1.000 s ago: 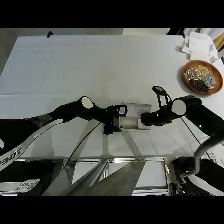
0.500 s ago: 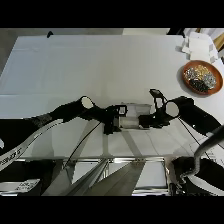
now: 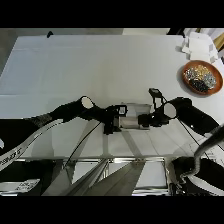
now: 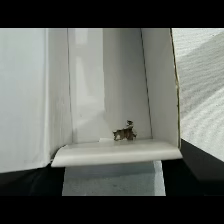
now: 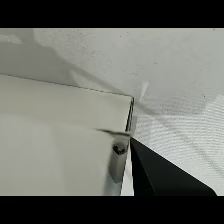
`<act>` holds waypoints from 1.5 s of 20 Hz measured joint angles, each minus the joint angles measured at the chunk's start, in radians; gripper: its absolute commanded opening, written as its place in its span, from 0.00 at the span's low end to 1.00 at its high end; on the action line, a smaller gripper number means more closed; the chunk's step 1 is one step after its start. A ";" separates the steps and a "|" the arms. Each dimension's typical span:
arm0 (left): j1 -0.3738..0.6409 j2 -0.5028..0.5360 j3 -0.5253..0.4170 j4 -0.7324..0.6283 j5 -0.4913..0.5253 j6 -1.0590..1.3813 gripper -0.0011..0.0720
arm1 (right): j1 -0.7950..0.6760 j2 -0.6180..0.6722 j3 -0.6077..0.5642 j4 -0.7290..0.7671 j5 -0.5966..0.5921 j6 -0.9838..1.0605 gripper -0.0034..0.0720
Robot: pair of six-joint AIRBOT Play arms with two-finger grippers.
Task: Fold the box and place the chain.
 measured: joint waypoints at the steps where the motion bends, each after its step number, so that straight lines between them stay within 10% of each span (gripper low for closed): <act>1: 0.000 0.000 0.000 0.000 0.000 0.000 0.11 | 0.013 0.000 0.000 -0.019 -0.007 0.013 0.49; 8: 0.000 0.000 0.000 0.000 0.000 0.000 0.11 | 0.074 -0.050 0.000 -0.108 -0.015 0.080 0.48; 15: 0.000 0.000 0.000 -0.001 0.000 -0.002 0.11 | 0.097 -0.072 0.000 -0.149 -0.008 0.131 0.06; 18: 0.000 0.000 0.000 -0.001 0.000 -0.003 0.11 | 0.099 -0.074 0.001 -0.154 -0.009 0.129 0.09; 20: 0.000 0.000 0.000 -0.001 0.000 -0.002 0.11 | 0.100 -0.074 0.001 -0.166 -0.007 0.119 0.40; 30: 0.000 0.000 0.000 0.001 0.000 0.002 0.11 | 0.100 -0.051 0.000 -0.151 -0.047 0.169 0.33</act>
